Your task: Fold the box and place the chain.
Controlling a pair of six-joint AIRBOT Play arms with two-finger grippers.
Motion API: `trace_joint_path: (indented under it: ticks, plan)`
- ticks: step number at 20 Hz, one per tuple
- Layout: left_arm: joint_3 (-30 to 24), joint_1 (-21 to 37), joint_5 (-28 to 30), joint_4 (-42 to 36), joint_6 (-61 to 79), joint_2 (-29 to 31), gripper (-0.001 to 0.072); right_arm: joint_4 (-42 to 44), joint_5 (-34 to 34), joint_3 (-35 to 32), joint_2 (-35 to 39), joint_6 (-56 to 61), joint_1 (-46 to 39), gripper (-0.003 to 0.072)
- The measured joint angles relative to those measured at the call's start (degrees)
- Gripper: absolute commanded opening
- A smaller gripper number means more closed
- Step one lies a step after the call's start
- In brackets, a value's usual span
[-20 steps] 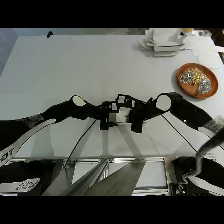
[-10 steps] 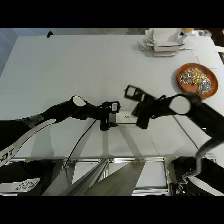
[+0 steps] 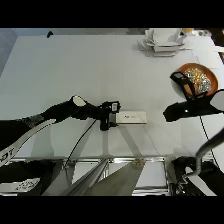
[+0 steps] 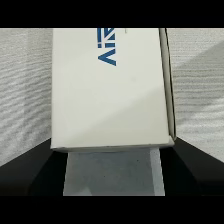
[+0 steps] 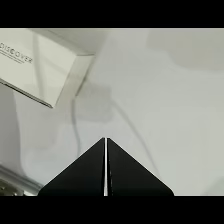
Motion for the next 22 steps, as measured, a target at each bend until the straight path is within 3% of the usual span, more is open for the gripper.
trace_joint_path:
  ticks: [9,22]
  plan:
    - [0.0,0.0,0.0,0.0,0.0,0.0,0.0205,-13.3,5.3,-8.4,0.5,11.2,-2.4,0.0017]
    - [0.0,0.0,0.0,0.0,0.0,0.0,0.0205,-14.7,7.4,-9.0,0.5,21.6,-2.5,0.0017]
